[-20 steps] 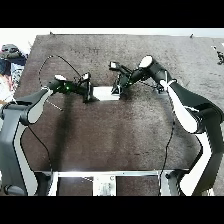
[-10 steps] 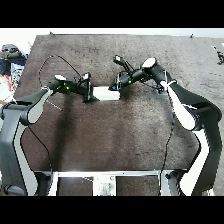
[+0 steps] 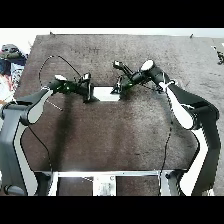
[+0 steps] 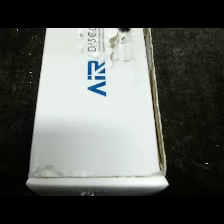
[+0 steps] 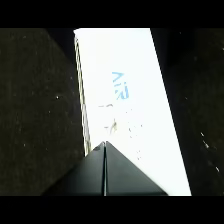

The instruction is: Fold the box and place the chain.

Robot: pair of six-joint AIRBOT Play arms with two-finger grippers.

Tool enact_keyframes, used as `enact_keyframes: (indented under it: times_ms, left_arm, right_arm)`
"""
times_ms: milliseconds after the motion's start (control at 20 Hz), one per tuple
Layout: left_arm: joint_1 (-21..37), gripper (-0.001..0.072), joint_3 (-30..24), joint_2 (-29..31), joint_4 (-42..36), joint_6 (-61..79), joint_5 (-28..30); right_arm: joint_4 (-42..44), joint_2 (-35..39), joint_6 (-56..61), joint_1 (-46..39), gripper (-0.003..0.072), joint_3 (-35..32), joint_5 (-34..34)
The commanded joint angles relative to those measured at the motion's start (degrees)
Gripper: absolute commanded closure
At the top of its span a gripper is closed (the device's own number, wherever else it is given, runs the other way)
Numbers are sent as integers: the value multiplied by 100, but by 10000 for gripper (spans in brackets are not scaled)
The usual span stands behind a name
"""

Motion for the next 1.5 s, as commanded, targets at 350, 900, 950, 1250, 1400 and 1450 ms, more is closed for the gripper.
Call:
enact_keyframes:
  times_ms: [350,900,950,1250,1400,1450]
  left_arm:
    - [4,504,2,-4,0,2,4]
    - [4,504,2,-4,0,2,4]
    - [4,504,2,-4,0,4,2]
    - [4,504,0,-4,0,4,4]
    - [4,504,0,-4,0,4,4]
    - [4,504,2,-4,0,4,4]
  right_arm:
    - [732,1827,1460,-205,677,-168,-426]
    - [365,6378,1770,-317,676,-5665,-6026]
    - [367,6902,1836,-317,676,-6404,-6690]
    - [367,9501,1899,-317,676,-9593,-8301]
    - [367,10421,1985,-317,676,-10172,-8299]
    - [367,10681,1985,-317,676,-10251,-8297]
